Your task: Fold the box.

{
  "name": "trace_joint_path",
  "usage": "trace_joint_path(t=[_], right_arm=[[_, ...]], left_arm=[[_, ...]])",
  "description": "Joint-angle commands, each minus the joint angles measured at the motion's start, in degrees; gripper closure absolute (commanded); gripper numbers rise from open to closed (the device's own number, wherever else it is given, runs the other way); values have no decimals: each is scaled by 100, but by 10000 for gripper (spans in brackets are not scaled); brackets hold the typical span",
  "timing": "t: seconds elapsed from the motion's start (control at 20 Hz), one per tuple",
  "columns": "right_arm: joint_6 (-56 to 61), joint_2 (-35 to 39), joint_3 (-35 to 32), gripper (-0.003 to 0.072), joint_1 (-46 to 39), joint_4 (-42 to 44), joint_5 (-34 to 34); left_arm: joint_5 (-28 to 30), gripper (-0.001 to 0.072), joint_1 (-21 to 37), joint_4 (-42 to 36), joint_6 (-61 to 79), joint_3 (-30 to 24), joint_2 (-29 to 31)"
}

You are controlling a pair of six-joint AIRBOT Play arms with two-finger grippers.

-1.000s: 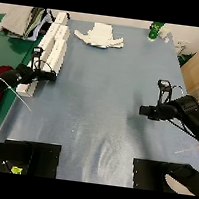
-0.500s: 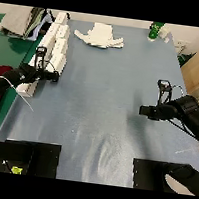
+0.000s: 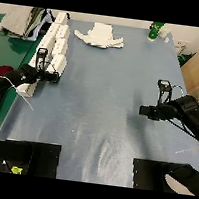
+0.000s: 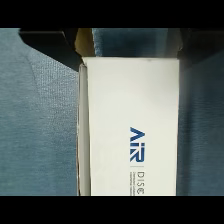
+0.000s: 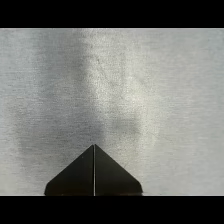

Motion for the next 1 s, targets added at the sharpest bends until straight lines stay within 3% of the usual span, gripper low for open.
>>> trace_joint_path(t=[0.0, 0.3, 0.95], right_arm=[[0, -4, 2, 677, 0, 2, 2], [0, -4, 2, 677, 0, 2, 0], [0, -4, 2, 677, 0, 2, 0]], left_arm=[[59, 189, 4, -13, -2, 7, -4], [358, 188, 4, -11, -2, 7, -4], [352, 179, 4, -9, -2, 0, -59]])
